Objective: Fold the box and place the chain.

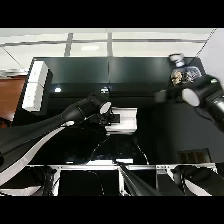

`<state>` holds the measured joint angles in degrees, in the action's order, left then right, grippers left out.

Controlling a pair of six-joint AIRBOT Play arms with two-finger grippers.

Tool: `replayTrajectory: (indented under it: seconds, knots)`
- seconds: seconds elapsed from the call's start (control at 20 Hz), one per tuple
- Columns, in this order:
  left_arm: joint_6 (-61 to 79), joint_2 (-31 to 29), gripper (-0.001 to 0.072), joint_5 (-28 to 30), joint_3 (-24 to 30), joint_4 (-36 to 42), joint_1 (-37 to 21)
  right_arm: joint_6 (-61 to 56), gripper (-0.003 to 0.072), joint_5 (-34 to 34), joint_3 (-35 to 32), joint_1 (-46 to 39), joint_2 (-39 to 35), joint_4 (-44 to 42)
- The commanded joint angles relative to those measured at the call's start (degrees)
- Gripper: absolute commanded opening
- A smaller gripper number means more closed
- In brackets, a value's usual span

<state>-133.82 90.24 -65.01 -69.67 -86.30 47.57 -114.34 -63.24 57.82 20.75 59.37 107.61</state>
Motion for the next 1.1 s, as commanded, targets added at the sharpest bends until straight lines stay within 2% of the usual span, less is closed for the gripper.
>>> replayTrajectory:
  seconds: [0.0,0.15,0.25,0.3,0.35,0.5,0.6,0.7,0.85,1.05]
  knots:
    - [0.09,0.02,0.0024,0.07,-0.02,0.0,-0.07,0.72,0.072,12.39,-2.08,-14.03,1.33,5.99]
    - [0.09,0.02,0.0024,0.81,-0.04,0.0,-0.07,1.53,0.072,26.47,-1.73,-24.68,8.22,-3.13]
    - [0.09,0.02,0.0024,0.68,-0.02,0.02,-0.07,1.42,0.072,28.17,3.56,-28.5,15.17,-5.46]
    - [0.09,0.02,0.0024,0.7,-0.02,0.02,-0.07,1.42,0.072,26.34,8.07,-30.21,19.41,-8.09]
    - [0.09,0.02,0.0024,0.66,-0.02,0.02,-0.07,0.83,0.072,21.66,14.51,-31.91,24.55,-11.15]
    - [0.09,0.02,0.0024,0.61,-0.02,0.02,-0.07,-3.08,0.072,4.7,35.34,-35.5,40.04,-14.1]
    - [0.09,0.02,0.0024,0.7,-0.02,0.02,-0.07,-3.04,0.072,-0.22,46.29,-36.72,47.95,-16.74]
    - [0.09,0.02,0.0024,1.44,-0.02,0.02,-0.07,-2.84,0.072,0.0,52.37,-37.18,52.68,-18.27]
    - [0.09,0.02,0.0024,1.51,-0.02,0.02,-0.07,-2.86,0.072,0.04,57.75,-37.18,57.33,-18.23]
    - [0.09,0.02,0.0024,1.46,-0.02,0.0,-0.07,-2.8,0.072,0.0,58.47,-37.2,60.0,-16.09]
